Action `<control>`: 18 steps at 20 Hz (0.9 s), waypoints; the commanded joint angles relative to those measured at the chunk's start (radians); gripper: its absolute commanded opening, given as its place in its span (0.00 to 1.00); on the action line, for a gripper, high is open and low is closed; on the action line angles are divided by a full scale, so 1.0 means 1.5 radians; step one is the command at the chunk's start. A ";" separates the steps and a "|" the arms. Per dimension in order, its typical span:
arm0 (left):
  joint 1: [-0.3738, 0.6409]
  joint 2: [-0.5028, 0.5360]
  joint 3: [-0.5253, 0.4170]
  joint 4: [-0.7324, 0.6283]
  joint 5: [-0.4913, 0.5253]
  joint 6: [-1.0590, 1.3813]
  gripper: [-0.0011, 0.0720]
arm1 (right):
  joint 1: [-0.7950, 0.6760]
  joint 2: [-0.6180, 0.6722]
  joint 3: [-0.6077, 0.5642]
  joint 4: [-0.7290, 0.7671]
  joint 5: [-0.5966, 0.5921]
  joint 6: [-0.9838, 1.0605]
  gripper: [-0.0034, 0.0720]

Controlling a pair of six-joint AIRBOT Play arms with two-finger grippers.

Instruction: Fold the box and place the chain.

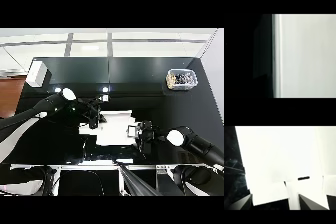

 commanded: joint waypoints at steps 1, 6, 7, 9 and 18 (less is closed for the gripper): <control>0.000 -0.004 0.001 0.000 0.013 0.001 0.05 | 0.006 -0.005 0.000 0.008 0.023 -0.032 0.98; 0.000 -0.004 0.001 0.000 0.011 0.001 0.05 | 0.019 -0.019 0.000 0.034 -0.004 -0.045 0.98; 0.000 -0.004 0.001 0.000 0.011 0.001 0.05 | 0.025 -0.028 -0.001 0.041 -0.023 -0.045 0.98; 0.000 -0.004 0.001 0.000 0.011 0.001 0.05 | 0.040 -0.049 0.000 0.089 -0.085 -0.039 0.98; 0.000 -0.004 0.001 0.000 -0.009 -0.001 0.05 | -0.088 -0.051 0.115 0.109 -0.009 -0.085 0.98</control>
